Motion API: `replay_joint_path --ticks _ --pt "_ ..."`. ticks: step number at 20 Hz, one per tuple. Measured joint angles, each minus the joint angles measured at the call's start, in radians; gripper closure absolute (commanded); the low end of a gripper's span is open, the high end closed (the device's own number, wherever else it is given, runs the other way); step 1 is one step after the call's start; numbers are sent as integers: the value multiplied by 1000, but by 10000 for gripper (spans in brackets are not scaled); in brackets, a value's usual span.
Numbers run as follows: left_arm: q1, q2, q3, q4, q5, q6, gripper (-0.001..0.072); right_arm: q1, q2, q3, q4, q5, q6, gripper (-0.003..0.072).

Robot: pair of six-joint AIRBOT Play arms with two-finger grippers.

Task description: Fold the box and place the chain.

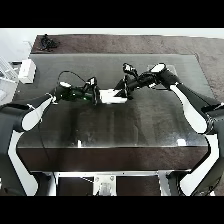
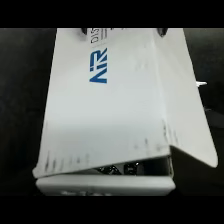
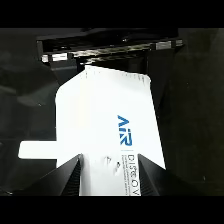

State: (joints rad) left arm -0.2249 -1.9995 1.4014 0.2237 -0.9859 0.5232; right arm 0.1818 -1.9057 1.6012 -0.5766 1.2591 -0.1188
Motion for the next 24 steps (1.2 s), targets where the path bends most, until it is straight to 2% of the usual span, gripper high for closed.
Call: replay_joint_path --ticks 9,24 --pt "0 0 0 0 1 0 243 0 25 5 25 -41 -43 333" --pt "0 0 0 0 1 0 243 3 28 -2 24 -66 -90 335"
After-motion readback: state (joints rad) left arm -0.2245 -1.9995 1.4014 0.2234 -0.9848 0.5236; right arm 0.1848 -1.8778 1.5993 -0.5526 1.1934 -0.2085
